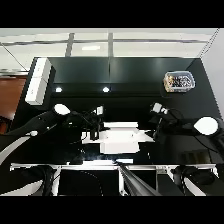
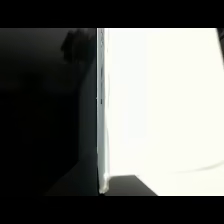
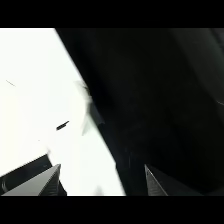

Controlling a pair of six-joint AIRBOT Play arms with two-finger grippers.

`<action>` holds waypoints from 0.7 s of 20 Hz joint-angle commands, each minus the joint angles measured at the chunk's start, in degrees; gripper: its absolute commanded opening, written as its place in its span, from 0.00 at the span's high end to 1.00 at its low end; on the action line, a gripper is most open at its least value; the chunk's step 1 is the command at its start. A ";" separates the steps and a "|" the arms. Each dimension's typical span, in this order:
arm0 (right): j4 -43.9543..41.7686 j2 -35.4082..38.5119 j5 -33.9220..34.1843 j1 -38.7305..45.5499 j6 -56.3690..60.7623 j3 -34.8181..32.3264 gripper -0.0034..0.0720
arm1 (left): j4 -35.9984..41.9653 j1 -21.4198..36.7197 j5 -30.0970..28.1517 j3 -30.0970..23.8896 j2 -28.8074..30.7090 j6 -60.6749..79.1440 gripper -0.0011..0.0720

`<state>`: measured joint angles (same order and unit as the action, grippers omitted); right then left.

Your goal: Fold the box and place the chain.

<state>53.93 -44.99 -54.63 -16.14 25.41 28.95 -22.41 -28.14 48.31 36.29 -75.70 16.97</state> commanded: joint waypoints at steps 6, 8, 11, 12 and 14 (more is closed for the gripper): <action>5.84 -3.06 -0.02 -4.76 -1.31 -1.75 0.12 | -7.43 -0.94 -4.90 -0.33 -0.35 2.08 0.95; 2.19 -3.06 0.00 -4.83 -3.78 -4.37 0.12 | -7.15 -0.94 -5.03 -0.33 -0.35 2.05 0.95; -4.09 -3.08 1.27 -6.97 -10.67 -8.00 0.12 | -7.08 -0.94 -5.03 -0.33 -0.37 1.86 0.95; -5.64 -3.37 1.88 -8.24 -11.96 -8.52 0.12 | -7.06 -0.94 -5.03 -0.33 -0.37 1.86 0.95; -6.56 -4.48 3.17 -10.91 -12.57 -8.55 0.12 | -7.06 -0.94 -5.03 -0.33 -0.37 1.86 0.95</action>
